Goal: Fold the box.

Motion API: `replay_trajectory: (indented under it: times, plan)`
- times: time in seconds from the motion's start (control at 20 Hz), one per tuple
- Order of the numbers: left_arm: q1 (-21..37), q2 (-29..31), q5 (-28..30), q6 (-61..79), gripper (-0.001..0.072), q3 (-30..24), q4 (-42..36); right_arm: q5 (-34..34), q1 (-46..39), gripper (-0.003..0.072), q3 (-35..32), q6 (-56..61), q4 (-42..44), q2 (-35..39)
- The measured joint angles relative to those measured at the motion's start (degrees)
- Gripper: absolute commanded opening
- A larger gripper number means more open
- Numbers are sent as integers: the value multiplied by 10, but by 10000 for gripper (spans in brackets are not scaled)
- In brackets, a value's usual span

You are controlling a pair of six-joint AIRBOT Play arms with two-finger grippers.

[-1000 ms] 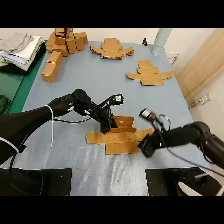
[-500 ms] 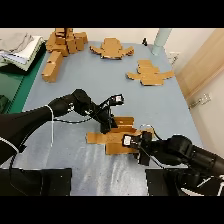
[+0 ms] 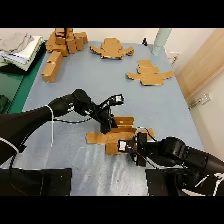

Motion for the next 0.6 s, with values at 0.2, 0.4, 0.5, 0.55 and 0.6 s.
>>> replay_trajectory:
  times: [0.2, 0.4, 0.5, 0.55, 0.6]
  plan:
    - [0, 0, 0, 0, 15, 0, 0, 7, 2, 525, 5, 0, -7, 0]
    - [0, 0, 0, 0, 15, 0, 0, 8, 2, 525, 20, 38, -39, 13]
    - [0, 0, 0, 0, 15, 0, 0, 8, 2, 525, 23, 68, -68, 20]
    - [0, 0, 0, 0, 15, 0, 0, 8, 2, 525, 24, 81, -80, 21]
    - [0, 0, 0, 0, 15, 0, 0, 8, 1, 526, 25, 94, -92, 22]
